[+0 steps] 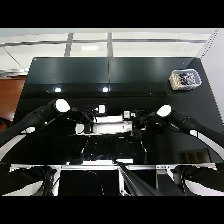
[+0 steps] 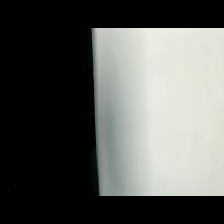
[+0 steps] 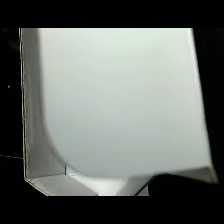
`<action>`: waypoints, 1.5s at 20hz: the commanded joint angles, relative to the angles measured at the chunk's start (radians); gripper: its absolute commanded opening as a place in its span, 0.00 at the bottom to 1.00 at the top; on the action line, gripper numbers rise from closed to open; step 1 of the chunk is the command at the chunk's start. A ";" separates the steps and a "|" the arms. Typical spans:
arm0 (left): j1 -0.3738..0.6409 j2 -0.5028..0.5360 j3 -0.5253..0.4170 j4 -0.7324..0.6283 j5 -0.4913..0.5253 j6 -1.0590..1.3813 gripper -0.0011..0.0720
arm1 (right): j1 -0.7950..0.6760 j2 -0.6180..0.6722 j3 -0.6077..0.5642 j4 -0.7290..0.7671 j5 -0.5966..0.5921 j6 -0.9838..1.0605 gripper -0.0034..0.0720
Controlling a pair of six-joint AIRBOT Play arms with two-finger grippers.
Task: Fold the box and place the chain.
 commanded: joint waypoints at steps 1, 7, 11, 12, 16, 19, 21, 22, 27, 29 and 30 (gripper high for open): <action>0.000 0.000 0.001 0.000 0.000 0.000 0.06 | 0.028 -0.002 -0.003 -0.039 -0.036 0.023 0.98; 0.000 0.000 0.001 0.000 0.000 0.000 0.05 | 0.053 -0.006 -0.003 -0.079 -0.074 0.060 0.98; 0.000 0.000 0.001 0.000 0.000 0.000 0.06 | 0.065 -0.008 -0.003 -0.087 -0.097 0.079 0.98; 0.000 0.000 0.001 0.000 0.000 0.000 0.06 | 0.071 -0.008 -0.003 -0.100 -0.102 0.086 0.98; 0.000 0.000 0.001 0.000 0.000 0.000 0.06 | 0.073 -0.009 -0.003 -0.105 -0.106 0.090 0.98; 0.000 0.000 0.001 0.000 0.000 0.000 0.06 | 0.073 -0.009 -0.003 -0.105 -0.106 0.090 0.98; 0.000 0.000 0.001 0.000 0.000 0.000 0.06 | 0.073 -0.009 -0.003 -0.106 -0.106 0.090 0.98; 0.000 0.000 0.001 0.000 0.000 0.000 0.06 | 0.074 -0.009 -0.003 -0.106 -0.106 0.090 0.98; 0.000 0.000 0.001 0.000 0.000 0.000 0.06 | 0.074 -0.009 -0.003 -0.106 -0.106 0.090 0.67; 0.000 0.000 0.001 0.000 0.000 0.000 0.06 | 0.074 -0.009 -0.003 -0.106 -0.106 0.090 0.67; 0.000 0.000 0.001 0.000 0.000 -0.004 0.06 | 0.074 -0.009 -0.003 -0.106 -0.106 0.090 0.67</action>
